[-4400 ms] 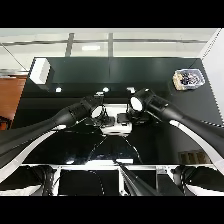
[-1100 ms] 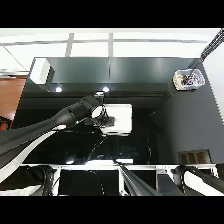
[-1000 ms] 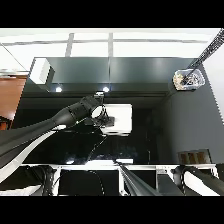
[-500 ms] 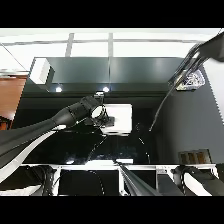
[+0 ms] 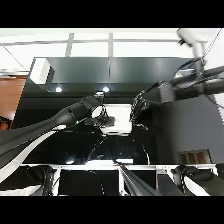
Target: Fold the box and place the chain.
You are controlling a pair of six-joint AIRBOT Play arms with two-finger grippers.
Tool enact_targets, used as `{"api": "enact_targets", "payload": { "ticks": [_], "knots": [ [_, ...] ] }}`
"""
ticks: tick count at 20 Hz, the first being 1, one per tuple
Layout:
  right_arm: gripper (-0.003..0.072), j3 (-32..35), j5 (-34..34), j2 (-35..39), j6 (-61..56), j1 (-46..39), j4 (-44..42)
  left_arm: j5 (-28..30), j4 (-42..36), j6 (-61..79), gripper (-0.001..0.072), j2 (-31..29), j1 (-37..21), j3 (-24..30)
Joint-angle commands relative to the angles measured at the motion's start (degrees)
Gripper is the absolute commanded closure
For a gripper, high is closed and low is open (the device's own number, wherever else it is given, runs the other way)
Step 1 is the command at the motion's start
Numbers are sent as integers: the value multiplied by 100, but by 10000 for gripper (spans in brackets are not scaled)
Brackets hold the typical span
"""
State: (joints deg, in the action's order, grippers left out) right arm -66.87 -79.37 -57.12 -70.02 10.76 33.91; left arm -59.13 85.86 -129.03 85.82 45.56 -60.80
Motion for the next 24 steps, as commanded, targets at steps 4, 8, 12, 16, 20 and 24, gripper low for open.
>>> {"api": "enact_targets", "payload": {
  "ticks": [4, 8, 12, 16, 20, 24],
  "knots": [
    [667, 1156, 1563, -131, -2, 946, -101, 4, 0, 2, 682, 2, -4, -2],
    [667, 1790, 2079, -345, -66, 1134, -13, 2, 2, 2, 682, 2, -4, -2],
    [362, 2179, 2190, -374, -68, 1126, 68, -2, 0, 2, 682, 2, -4, -2],
    [245, 1663, 1045, -334, 31, 350, 114, 0, 0, 2, 682, 2, -4, -2],
    [245, 1628, 264, 52, 302, -944, 1445, -4, 0, 0, 682, 2, -4, -2],
    [-2, 2629, 1106, 254, 1272, -1309, 1805, -2, 0, 2, 682, 2, -4, -2]
  ]
}}
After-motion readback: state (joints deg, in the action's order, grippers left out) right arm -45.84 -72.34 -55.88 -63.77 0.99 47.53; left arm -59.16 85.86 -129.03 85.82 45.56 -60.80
